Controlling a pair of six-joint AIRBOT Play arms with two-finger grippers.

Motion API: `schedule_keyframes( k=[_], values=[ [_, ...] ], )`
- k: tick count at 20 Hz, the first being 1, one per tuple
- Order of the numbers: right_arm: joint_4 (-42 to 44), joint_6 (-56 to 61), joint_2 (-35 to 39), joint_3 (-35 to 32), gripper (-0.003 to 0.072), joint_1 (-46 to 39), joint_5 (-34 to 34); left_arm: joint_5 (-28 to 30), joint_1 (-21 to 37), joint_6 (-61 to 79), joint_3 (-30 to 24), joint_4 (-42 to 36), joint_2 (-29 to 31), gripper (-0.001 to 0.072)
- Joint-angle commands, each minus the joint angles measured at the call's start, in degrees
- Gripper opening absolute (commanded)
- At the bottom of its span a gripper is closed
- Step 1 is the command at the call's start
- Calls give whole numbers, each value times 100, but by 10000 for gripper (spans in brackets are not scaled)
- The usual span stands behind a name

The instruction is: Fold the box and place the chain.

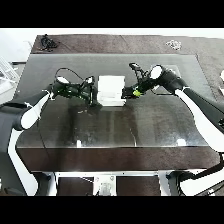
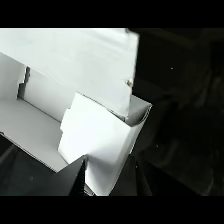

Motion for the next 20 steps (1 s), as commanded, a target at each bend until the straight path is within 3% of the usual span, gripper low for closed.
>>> schedule_keyframes(
  k=[1, 10, 20],
  values=[
    [-527, 678, -2, 157, 366, 168, -72, -13, 4, 0, 2, 2, 2, 593],
    [-1307, 2398, -380, 236, 356, 743, -413, -79, 4, -4, 2, 2, 2, 593],
    [-3093, 3571, -632, 737, 355, 1102, 133, -120, 4, -4, 2, 2, 2, 593]
  ],
)
